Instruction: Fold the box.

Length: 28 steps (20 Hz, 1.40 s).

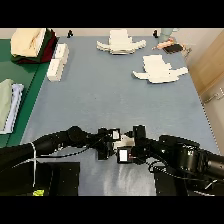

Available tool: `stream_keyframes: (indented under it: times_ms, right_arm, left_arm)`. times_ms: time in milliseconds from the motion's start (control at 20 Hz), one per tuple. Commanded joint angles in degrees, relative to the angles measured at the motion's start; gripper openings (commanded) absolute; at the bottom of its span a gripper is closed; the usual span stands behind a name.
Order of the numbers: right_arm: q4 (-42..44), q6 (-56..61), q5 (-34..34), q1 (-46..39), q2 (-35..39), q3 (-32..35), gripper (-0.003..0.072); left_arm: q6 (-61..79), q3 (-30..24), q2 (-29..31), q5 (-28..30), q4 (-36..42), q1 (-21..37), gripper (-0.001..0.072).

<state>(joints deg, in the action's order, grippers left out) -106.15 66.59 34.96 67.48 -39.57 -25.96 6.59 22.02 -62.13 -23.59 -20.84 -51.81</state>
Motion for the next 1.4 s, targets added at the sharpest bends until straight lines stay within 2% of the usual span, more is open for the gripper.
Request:
stream_keyframes:
  times_ms: [0,100,500,1350]
  right_arm:
    - [-1.5,0.1,-1.4,0.0,-0.1,0.0,0.0474]
    - [-1.5,0.1,-1.4,0.0,-0.8,0.0,0.0406]
    - [-1.1,0.0,-2.3,0.0,-2.9,0.0,0.0404]
    - [9.9,-1.7,-0.6,0.5,-2.4,0.2,0.0405]
  left_arm:
    - [0.0,0.0,0.0,0.0,0.0,0.0,0.0590]
    - [0.0,0.0,0.0,0.0,0.0,0.0,0.0590]
    - [0.0,0.0,0.0,0.0,0.0,0.0,0.0590]
    - [0.0,0.0,0.0,0.0,0.0,0.0,0.0590]
